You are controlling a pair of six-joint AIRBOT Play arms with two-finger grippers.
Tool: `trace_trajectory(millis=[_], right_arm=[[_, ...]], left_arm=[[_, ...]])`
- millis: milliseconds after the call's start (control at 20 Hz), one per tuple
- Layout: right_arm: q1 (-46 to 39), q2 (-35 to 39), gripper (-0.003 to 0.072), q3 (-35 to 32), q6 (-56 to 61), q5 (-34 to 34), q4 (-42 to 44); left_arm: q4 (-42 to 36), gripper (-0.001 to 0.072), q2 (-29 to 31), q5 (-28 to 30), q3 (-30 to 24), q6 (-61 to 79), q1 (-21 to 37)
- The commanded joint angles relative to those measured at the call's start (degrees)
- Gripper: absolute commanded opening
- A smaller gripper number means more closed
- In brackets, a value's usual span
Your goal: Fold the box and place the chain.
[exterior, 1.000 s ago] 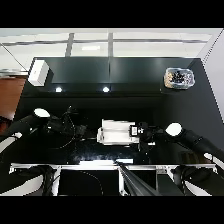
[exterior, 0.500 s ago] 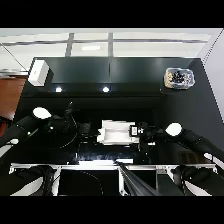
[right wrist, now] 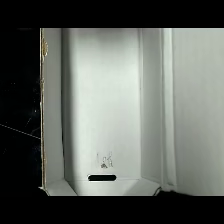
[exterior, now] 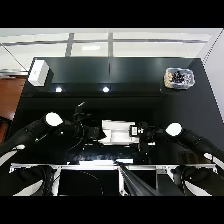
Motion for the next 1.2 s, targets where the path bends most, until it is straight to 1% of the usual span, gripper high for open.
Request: trace_trajectory(millis=[0, 100, 250, 450, 550, 600, 650, 700, 800, 900, 1150], right_arm=[[0.0, 0.0, 0.0466, 0.0, 0.0, 0.0, 0.0], [0.1, 0.0, 0.0466, 0.0, 0.0, 0.0, 0.0], [0.1, 0.0, 0.0466, 0.0, 0.0, 0.0, 0.0], [0.0, 0.0, 0.0466, 0.0, 0.0, 0.0, 0.0], [0.1, 0.0, 0.0466, 0.0, 0.0, 0.0, 0.0], [0.1, 0.0, 0.0466, 0.0, 0.0, 0.0, 0.0], [0.1, 0.0, 0.0466, 0.0, 0.0, 0.0, 0.0], [0.1, 0.0, 0.0466, 0.0, 0.0, 0.0, 0.0], [0.1, 0.0, 0.0466, 0.0, 0.0, 0.0, 0.0], [0.1, 0.0, 0.0466, 0.0, 0.0, 0.0, 0.0], [0.1, 0.0, 0.0466, 0.0, 0.0, 0.0, 0.0]], left_arm=[[1.3, 0.0701, 0.0, 3.6, 0.2, -5.5, -2.7], [4.6, 0.0694, 0.0, 4.7, 1.4, -9.3, -4.5], [11.8, 0.0694, 0.0, 5.9, 4.7, -15.9, -8.0], [28.8, 0.0676, 0.0, 3.4, 8.3, -36.6, -12.0], [35.2, 0.0675, 0.0, 1.3, 10.4, -42.7, -14.1], [36.9, 0.0674, 0.0, 0.2, 11.4, -44.3, -15.0], [37.9, 0.0605, 0.0, -0.9, 12.3, -45.7, -15.8], [38.2, 0.0495, -0.1, -1.6, 12.8, -46.7, -16.2], [38.2, 0.0456, -0.9, -3.9, 13.2, -48.5, -16.5], [38.3, 0.0401, -1.7, -5.6, 13.3, -48.8, -16.5], [40.2, 0.04, -1.7, -5.8, 13.7, -51.9, -16.5]])
